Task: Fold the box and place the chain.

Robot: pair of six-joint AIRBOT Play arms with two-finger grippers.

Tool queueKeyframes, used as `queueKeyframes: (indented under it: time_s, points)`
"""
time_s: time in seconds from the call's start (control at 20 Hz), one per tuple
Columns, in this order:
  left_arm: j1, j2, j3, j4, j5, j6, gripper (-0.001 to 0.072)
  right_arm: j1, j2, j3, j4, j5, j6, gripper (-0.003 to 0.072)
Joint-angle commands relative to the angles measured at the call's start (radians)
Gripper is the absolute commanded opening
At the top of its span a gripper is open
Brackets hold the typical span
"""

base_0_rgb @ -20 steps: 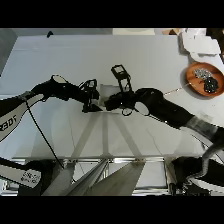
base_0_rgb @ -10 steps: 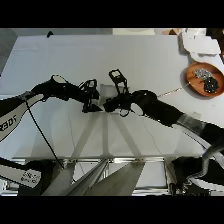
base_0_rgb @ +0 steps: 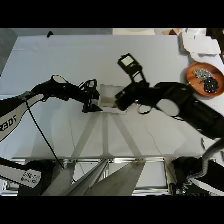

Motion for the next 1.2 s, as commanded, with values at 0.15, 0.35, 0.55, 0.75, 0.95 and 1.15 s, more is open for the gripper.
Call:
queueKeyframes:
  time_s: [0.15,0.35,0.55,0.75,0.95,1.15]
  points:
    - [0.001,-0.001,0.0,0.0,0.0,0.0,0.0344,-0.262,0.05,-0.001,-0.01,0.233,-0.205,0.0398]
    - [0.001,-0.001,0.0,0.0,0.0,0.0,0.0344,-0.338,-0.001,-0.001,-0.01,0.245,-0.436,0.0398]
    - [0.001,-0.001,0.0,0.0,0.0,0.0,0.0344,-0.339,-0.13,-0.002,-0.008,0.267,-0.769,0.041]
    - [0.001,-0.001,0.0,0.0,0.0,0.0,0.0344,-0.339,-0.257,-0.002,0.056,0.249,-1.03,0.0409]
    - [0.001,-0.001,0.0,0.0,0.0,0.0,0.0344,-0.339,-0.337,-0.002,0.09,0.192,-1.199,0.0406]
    - [0.001,-0.001,0.0,0.0,0.0,0.0,0.0344,-0.339,-0.364,-0.002,0.192,0.066,-1.2,0.0377]
